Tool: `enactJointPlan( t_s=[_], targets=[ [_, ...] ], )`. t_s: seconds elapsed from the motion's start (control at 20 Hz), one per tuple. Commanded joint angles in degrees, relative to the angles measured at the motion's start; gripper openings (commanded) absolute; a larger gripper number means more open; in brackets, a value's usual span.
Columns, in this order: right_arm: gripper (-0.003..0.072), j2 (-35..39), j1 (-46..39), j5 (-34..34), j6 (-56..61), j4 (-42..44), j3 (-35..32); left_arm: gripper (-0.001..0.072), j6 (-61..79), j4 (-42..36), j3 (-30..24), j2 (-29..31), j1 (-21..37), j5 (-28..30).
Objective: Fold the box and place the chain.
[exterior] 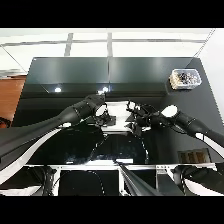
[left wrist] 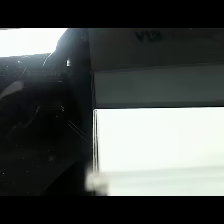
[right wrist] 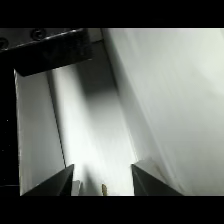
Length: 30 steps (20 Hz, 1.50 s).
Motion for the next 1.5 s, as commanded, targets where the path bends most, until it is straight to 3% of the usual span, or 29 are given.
enactJointPlan(
  t_s=[0.0,0.05,0.1,0.25,0.45,0.6,0.7,0.8,1.1,1.25,1.45],
  targets=[
    [0.0327,-0.02,0.07,-0.24,0.68,-0.63,0.04,0.0031,-0.11,-0.02,0.07,-0.02,0.04,0.00],
    [0.0129,0.04,0.07,-0.09,1.49,-1.31,0.04,0.0031,-0.11,-0.02,0.07,-0.02,0.04,0.00],
    [0.0003,0.46,0.04,-0.09,3.96,-2.23,0.07,0.0031,-0.11,-0.02,0.07,-0.02,0.04,0.00],
    [0.0013,6.25,-2.95,2.40,23.76,-11.78,1.11,0.0031,-0.11,0.00,0.07,-0.02,0.04,0.02],
    [0.0013,18.69,-15.43,15.63,51.15,-29.18,2.56,0.0031,-0.09,-0.02,0.07,-0.02,0.04,0.02],
    [0.0013,19.41,-25.99,11.47,80.17,-36.46,0.96,0.0031,-0.11,-0.02,0.04,-0.02,0.04,0.00],
    [0.0013,18.05,-29.81,8.17,91.91,-36.24,-3.23,0.0031,-0.11,-0.02,0.07,-0.02,0.04,0.04],
    [0.0013,14.91,-29.49,8.55,89.09,-29.53,-6.16,0.0031,-0.11,-0.02,0.07,-0.02,0.04,0.02],
    [0.0013,0.90,-21.59,14.88,63.28,-1.31,-6.36,0.0031,-0.11,0.00,0.07,-0.02,0.04,0.44],
    [0.0014,-0.48,-18.84,11.72,61.16,0.09,-6.34,0.0031,-0.11,-0.02,0.04,-0.02,0.04,0.42],
    [0.0014,-0.48,-18.73,16.90,57.70,0.48,-5.49,0.0031,-0.11,0.00,0.04,-0.02,0.04,0.42]
  ],
)
